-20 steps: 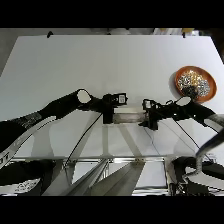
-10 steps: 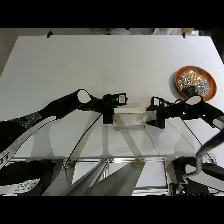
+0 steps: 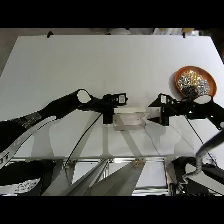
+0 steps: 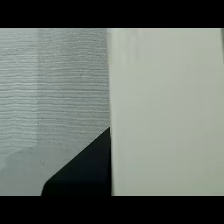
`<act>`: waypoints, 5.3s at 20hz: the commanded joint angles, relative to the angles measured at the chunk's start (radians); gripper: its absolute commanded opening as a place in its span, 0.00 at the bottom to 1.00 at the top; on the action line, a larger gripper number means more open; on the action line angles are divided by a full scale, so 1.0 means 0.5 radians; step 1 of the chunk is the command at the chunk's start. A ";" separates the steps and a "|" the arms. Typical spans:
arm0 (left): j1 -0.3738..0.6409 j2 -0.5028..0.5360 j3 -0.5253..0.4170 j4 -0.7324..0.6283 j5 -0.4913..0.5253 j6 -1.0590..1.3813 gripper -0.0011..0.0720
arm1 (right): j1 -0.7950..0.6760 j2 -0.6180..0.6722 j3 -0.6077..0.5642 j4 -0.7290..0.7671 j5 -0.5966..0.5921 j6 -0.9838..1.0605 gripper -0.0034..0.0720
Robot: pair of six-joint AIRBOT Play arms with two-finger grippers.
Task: Fold the box and place the chain.
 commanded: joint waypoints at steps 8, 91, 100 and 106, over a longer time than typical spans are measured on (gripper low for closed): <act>0.002 0.000 0.001 0.000 -0.021 0.004 0.03 | 0.021 0.255 0.000 -0.374 0.182 0.043 0.07; 0.002 0.000 0.001 -0.001 -0.037 0.004 0.03 | 0.413 -0.179 -0.202 0.355 -0.243 -0.240 0.75; 0.002 0.000 0.001 -0.001 -0.037 0.004 0.03 | 0.412 -0.178 -0.202 0.354 -0.242 -0.238 0.57; 0.002 0.000 0.001 -0.001 -0.037 0.004 0.03 | 0.412 -0.178 -0.203 0.354 -0.241 -0.237 0.57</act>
